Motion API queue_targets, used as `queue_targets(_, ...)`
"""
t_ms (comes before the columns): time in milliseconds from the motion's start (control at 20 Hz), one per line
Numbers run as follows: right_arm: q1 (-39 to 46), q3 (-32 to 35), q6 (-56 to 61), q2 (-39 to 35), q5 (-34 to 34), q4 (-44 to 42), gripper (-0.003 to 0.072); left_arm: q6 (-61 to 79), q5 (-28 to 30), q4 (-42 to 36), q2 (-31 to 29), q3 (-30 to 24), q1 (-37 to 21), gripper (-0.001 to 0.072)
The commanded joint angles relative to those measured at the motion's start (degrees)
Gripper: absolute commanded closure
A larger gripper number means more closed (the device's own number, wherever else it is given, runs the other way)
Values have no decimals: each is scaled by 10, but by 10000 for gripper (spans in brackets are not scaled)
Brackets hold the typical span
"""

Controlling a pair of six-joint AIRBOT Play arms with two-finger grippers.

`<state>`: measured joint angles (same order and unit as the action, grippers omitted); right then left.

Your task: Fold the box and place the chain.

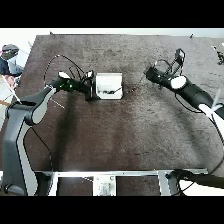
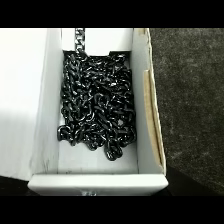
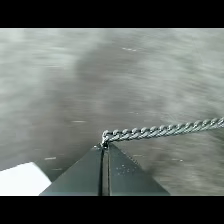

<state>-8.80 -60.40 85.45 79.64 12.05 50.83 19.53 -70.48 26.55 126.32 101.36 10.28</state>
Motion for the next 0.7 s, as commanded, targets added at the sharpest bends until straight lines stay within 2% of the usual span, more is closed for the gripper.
queue_targets(0, -38, -1, -13, -68, -1, 9, 674, 0, 0, 0, 0, 0, 0, 300)
queue_targets(300, -101, -1, -23, -137, -76, 19, 674, 0, 0, 0, 0, 0, 0, 300)
queue_targets(650, -181, -43, -23, -110, -91, 19, 674, 0, 0, 0, 0, 0, 0, 300)
